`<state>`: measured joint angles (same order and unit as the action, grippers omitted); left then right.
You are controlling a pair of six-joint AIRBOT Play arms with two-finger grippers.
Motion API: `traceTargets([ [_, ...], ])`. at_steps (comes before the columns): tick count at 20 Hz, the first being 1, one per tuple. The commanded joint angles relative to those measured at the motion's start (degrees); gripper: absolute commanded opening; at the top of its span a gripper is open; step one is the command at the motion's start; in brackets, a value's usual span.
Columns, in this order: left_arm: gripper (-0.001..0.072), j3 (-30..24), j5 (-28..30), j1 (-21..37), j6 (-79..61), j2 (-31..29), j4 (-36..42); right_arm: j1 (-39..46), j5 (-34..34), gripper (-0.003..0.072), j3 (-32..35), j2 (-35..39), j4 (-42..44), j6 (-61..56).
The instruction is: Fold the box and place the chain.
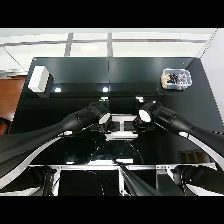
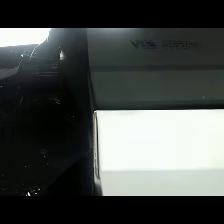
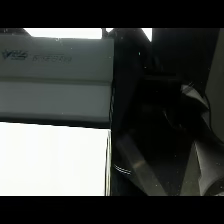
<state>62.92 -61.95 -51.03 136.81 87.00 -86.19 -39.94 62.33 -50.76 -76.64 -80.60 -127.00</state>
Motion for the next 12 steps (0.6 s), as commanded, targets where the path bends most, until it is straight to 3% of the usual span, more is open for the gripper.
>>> traceTargets([
  [1, 0.0028, 0.0, -0.1, 0.0, -0.1, 0.0, -0.1, -0.2, -0.3, 0.0042, -0.1, 0.0, 0.0, 0.0],
  [2, 0.0027, 0.0, -0.1, 0.0, -0.1, 0.0, -0.1, -0.2, -0.9, 0.0183, -0.1, 0.0, 0.0, 0.0],
  [5, 0.0028, 0.0, -0.1, 0.0, -0.1, 0.0, -0.1, -0.2, -1.3, 0.0201, -0.1, 0.0, 0.0, 0.0],
  [6, 0.0028, 0.0, -0.1, 0.0, -0.1, 0.0, -0.1, -0.2, -1.3, 0.0169, -0.1, 0.0, -0.1, 0.0],
  [7, 0.0028, 0.0, -0.1, 0.0, -0.1, 0.0, -0.1, -0.2, -1.2, 0.0002, -0.1, 0.0, -0.1, 0.3],
  [12, 0.0028, 0.0, -0.1, 0.0, -0.1, 0.0, -0.1, -0.2, -1.0, 0.0023, -0.2, 0.0, 0.0, 1.3],
])
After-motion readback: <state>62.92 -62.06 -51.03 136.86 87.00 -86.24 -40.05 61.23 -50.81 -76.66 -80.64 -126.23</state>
